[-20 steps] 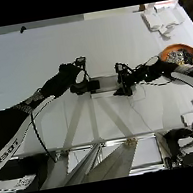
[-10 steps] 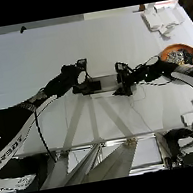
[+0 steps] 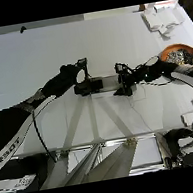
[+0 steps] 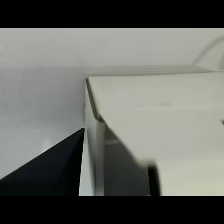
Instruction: Fold the box and place the chain.
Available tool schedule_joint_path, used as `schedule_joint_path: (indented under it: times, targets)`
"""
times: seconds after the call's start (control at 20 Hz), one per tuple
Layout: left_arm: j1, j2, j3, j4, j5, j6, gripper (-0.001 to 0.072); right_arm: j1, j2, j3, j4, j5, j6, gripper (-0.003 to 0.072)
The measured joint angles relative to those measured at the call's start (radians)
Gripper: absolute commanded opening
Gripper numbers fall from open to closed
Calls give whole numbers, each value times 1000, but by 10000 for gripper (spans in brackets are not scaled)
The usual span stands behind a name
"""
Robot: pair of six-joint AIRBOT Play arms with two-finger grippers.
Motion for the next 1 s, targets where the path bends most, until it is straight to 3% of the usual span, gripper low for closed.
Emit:
schedule_joint_path:
  times: [0.5,0.75,0.8,0.85,1.0]
  targets:
    - [124,246,0,-70,-221,303,419,0,0,0,2,3,0,494]
    - [245,319,-17,-237,-259,897,420,0,0,0,2,4,0,494]
    - [270,321,-36,-291,-257,1059,443,0,0,0,3,4,0,494]
    - [293,321,-59,-337,-252,1198,532,0,0,0,2,4,0,494]
    - [354,304,-143,-434,-197,1574,571,0,0,0,3,4,0,494]
